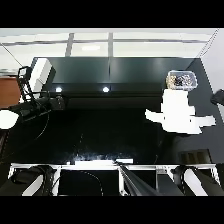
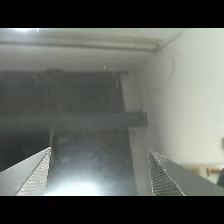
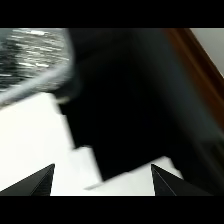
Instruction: Fold the box and place the chain.
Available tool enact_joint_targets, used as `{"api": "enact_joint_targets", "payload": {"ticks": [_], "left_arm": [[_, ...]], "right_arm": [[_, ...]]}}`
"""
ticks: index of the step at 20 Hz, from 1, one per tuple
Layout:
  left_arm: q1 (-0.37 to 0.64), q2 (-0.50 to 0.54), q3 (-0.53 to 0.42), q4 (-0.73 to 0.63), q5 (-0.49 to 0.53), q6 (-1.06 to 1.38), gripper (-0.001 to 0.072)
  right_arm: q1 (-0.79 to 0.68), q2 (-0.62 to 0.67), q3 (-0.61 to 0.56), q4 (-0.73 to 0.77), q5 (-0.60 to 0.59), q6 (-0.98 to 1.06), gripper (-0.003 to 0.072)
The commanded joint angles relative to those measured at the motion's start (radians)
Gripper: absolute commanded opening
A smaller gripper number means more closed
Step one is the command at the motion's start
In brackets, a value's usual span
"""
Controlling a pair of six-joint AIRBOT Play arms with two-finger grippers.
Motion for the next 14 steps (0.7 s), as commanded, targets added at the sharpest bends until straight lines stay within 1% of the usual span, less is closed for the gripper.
{"api": "enact_joint_targets", "payload": {"ticks": [1,2,4,6,8,9,11,12,14], "left_arm": [[0.0,-0.004,0.0,0.0,-0.047,0.029,0.0708],[0.0,-0.004,0.0,-0.001,-0.05,0.029,0.0708],[0.0,-0.004,0.0,-0.002,-0.05,0.029,0.0708],[-0.001,-0.004,0.0,-0.002,-0.05,0.029,0.0708],[0.0,-0.004,0.0,-0.001,-0.053,0.029,0.0708],[0.0,-0.004,0.0,0.001,-0.055,0.029,0.0708],[0.005,-0.004,0.0,0.0,-0.056,0.028,0.0708],[0.004,-0.004,0.0,-0.001,-0.056,0.028,0.0708],[0.004,-0.004,0.0,-0.001,-0.059,0.028,0.0708]], "right_arm": [[-0.206,-0.17,0.058,-0.039,0.118,0.026,0.072],[-0.254,-0.225,0.079,-0.017,0.148,-0.019,0.072],[-0.338,-0.331,0.151,0.093,0.203,-0.188,0.072],[-0.414,-0.438,0.249,0.294,0.293,-0.378,0.072],[-0.476,-0.552,0.326,0.502,0.455,-0.542,0.072],[-0.495,-0.61,0.356,0.563,0.54,-0.575,0.072],[-0.501,-0.729,0.428,0.584,0.682,-0.582,0.072],[-0.496,-0.771,0.454,0.582,0.722,-0.584,0.072],[-0.479,-0.832,0.486,0.578,0.76,-0.596,0.072]]}}
